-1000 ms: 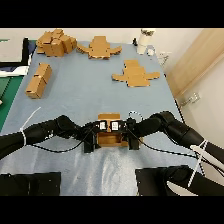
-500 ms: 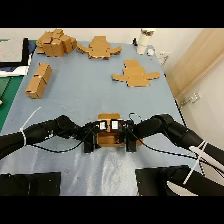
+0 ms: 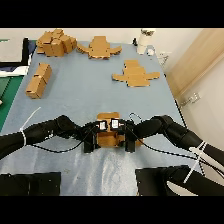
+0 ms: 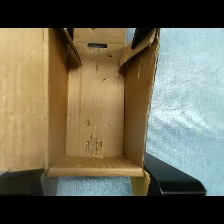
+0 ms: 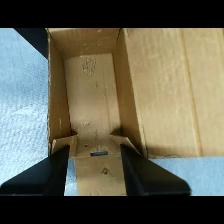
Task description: Fold the box.
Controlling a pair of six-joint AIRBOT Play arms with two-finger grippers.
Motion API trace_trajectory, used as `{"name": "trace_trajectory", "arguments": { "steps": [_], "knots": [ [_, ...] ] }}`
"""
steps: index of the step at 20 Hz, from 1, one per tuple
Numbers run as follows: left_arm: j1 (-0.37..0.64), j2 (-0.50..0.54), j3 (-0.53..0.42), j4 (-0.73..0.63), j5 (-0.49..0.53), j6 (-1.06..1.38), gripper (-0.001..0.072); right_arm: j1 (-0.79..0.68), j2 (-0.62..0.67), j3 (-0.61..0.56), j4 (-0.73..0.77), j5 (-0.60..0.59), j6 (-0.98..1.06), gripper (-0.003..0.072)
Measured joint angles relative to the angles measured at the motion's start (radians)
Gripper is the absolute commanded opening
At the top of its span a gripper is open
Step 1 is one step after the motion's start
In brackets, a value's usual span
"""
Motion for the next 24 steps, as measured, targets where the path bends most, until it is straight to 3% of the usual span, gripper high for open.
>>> {"name": "trace_trajectory", "arguments": {
  "steps": [3, 5, 8, 9, 13, 18, 21, 24],
  "knots": [
    [0.000, 0.000, 0.000, 0.000, 0.000, 0.000, 0.0511, 0.000, 0.000, 0.000, -0.001, 0.000, 0.001, 0.0494],
    [0.000, 0.000, 0.000, -0.002, 0.000, -0.002, 0.0512, 0.000, 0.002, 0.000, -0.023, -0.003, 0.037, 0.0258],
    [0.000, 0.000, 0.000, -0.002, 0.000, -0.002, 0.0512, 0.000, 0.018, 0.014, -0.132, -0.027, 0.188, 0.0046],
    [0.000, 0.000, 0.000, -0.002, 0.000, -0.002, 0.0512, 0.000, 0.027, 0.022, -0.186, -0.039, 0.259, 0.0012],
    [0.000, 0.000, 0.000, -0.002, 0.000, -0.002, 0.0512, -0.001, 0.079, 0.063, -0.419, -0.129, 0.581, 0.0005],
    [0.000, 0.000, 0.000, -0.002, 0.001, -0.002, 0.0512, -0.067, 0.160, 0.098, -0.752, -0.271, 1.144, 0.0005],
    [0.000, 0.000, 0.000, -0.001, 0.001, -0.001, 0.0512, -0.188, 0.146, 0.076, -0.717, -0.324, 1.307, 0.0004],
    [0.000, 0.000, 0.000, -0.001, 0.000, -0.001, 0.0512, -0.265, 0.106, 0.026, -0.512, -0.288, 1.279, 0.0003]
  ]
}}
